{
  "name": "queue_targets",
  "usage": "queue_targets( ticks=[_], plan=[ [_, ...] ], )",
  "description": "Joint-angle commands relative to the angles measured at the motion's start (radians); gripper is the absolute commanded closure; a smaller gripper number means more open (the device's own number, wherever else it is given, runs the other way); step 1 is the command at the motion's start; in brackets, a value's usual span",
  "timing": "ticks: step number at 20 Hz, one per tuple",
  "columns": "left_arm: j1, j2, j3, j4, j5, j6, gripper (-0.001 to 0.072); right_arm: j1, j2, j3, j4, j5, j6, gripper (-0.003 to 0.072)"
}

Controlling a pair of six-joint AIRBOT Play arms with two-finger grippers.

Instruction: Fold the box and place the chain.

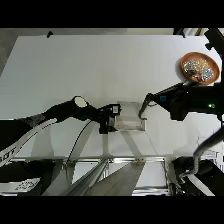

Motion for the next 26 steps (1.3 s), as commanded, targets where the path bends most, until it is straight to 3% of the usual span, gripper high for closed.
queue_targets(
  ticks=[1,4,7,12,16,20,26],
  plan=[
    [0.000,0.000,0.000,0.000,0.000,0.000,0.0573,0.028,0.000,-0.002,-0.001,-0.021,0.010,0.0677],
    [0.000,0.000,0.000,0.000,0.000,0.000,0.0573,0.028,0.001,-0.010,-0.060,0.023,0.015,0.0677],
    [0.000,0.000,0.000,0.000,0.000,0.000,0.0573,0.028,0.000,-0.098,-0.098,0.016,0.035,0.0677],
    [0.000,0.000,0.000,0.000,0.000,0.000,0.0573,0.028,-0.005,-0.321,-0.067,-0.132,0.025,0.0677],
    [0.000,0.000,0.000,0.000,0.000,0.000,0.0573,0.034,-0.037,-0.434,-0.029,-0.192,0.005,0.0677],
    [0.000,0.000,0.000,0.000,0.000,0.000,0.0573,0.136,-0.081,-0.496,-0.023,-0.341,0.009,0.0676],
    [0.000,0.000,0.000,0.000,0.000,0.000,0.0573,0.251,-0.240,-0.498,-0.029,-0.484,0.062,0.0676]
  ],
)
